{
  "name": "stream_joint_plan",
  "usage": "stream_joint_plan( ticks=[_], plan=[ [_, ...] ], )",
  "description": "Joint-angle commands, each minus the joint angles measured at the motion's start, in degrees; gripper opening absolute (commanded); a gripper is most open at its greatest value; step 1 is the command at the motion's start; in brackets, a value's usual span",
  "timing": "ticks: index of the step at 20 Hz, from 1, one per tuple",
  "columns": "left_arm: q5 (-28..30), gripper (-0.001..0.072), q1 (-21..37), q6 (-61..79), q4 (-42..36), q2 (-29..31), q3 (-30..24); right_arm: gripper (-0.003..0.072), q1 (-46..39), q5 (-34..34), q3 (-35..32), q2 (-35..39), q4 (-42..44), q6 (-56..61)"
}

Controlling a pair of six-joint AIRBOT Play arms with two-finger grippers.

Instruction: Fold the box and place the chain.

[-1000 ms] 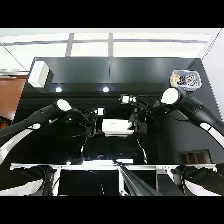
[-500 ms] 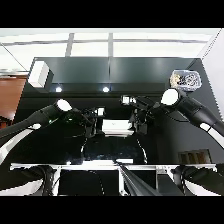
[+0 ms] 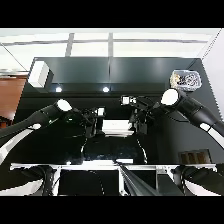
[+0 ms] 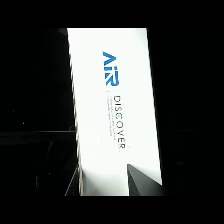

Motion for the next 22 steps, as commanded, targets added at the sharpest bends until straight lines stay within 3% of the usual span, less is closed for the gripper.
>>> stream_joint_plan(
  ticks=[1, 19, 22],
  plan=[
    [0.0, 0.0404, 0.0, 0.0, 0.0, 0.0, 0.0, 0.0370, 0.0, 0.0, 0.0, 0.0, -0.1, 0.0],
    [0.2, 0.0404, 0.0, 0.0, 0.0, 0.0, 0.0, 0.0370, 0.0, -1.7, -0.1, -0.1, -1.4, 0.0],
    [0.2, 0.0404, 0.0, 0.0, 0.0, 0.0, 0.0, 0.0370, -0.2, -0.6, 1.2, 0.7, -1.1, 6.1]
  ],
)
